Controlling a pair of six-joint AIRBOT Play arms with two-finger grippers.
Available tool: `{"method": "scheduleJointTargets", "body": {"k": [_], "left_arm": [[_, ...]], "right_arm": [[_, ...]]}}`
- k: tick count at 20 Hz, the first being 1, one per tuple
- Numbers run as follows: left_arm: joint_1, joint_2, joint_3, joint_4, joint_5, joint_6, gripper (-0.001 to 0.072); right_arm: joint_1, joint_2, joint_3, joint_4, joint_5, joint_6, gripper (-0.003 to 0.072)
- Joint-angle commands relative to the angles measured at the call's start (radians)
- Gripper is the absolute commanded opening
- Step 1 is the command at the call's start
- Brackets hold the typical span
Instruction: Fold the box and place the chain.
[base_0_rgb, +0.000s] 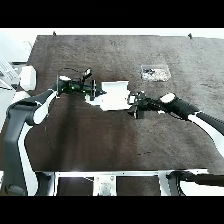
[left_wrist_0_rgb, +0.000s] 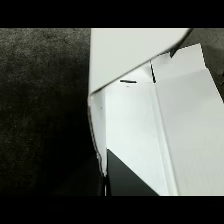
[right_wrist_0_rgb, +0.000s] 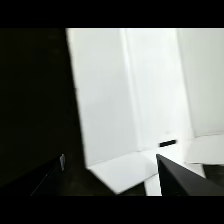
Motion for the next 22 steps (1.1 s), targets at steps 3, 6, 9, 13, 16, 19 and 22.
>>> {"method": "scheduleJointTargets", "body": {"k": [3,6,9,13,16,19,22], "left_arm": [[0.000,0.000,0.000,0.000,0.000,0.000,0.0022],[0.000,0.000,0.000,0.000,0.000,0.000,0.0022],[0.000,0.000,0.000,0.000,0.000,0.000,0.0022],[0.000,0.000,0.000,0.000,0.000,0.000,0.0022],[0.000,0.001,0.000,0.000,0.000,0.000,0.0022],[0.000,0.000,0.000,0.000,0.000,0.000,0.0022],[0.000,0.000,0.000,0.000,0.000,0.000,0.0022]], "right_arm": [[-0.001,-0.019,0.054,0.091,-0.042,-0.011,0.0688],[-0.031,-0.060,0.099,0.129,-0.002,-0.010,0.0688],[-0.082,-0.067,0.140,0.156,0.071,-0.010,0.0688],[-0.130,-0.141,0.200,0.154,0.274,0.042,0.0688],[-0.135,-0.176,0.231,0.158,0.265,0.031,0.0688],[-0.139,-0.196,0.274,0.153,0.266,0.012,0.0688],[-0.139,-0.221,0.312,0.147,0.274,0.005,0.0688]]}}
